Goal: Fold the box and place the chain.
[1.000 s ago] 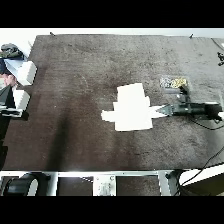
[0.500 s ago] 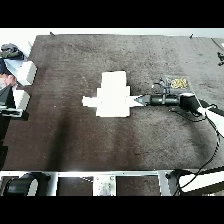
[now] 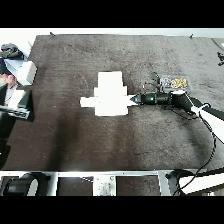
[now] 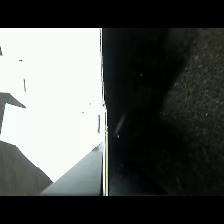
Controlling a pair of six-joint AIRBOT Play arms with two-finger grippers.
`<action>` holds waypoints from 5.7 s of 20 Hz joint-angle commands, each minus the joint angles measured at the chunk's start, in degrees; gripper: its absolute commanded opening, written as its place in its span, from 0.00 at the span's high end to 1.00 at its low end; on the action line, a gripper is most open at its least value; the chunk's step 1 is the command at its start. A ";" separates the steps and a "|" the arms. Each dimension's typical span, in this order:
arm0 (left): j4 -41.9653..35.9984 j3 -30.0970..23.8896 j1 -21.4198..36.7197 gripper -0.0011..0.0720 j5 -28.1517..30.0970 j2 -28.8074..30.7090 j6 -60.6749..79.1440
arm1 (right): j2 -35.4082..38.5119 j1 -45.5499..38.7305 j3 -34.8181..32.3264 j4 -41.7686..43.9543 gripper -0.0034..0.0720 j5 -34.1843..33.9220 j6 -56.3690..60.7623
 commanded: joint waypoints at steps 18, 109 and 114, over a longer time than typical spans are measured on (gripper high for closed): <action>16.41 62.88 -1.44 0.09 -53.35 -85.74 -31.15 | -0.15 1.51 0.07 0.87 0.99 -1.57 -2.75; 13.14 81.33 -11.21 0.98 -58.18 -114.36 17.90 | 9.86 -7.56 0.02 -5.79 0.49 3.13 -10.16; 13.09 81.35 -11.21 0.97 -60.17 -114.29 21.07 | 9.86 -7.26 0.02 -3.65 0.49 6.99 -19.96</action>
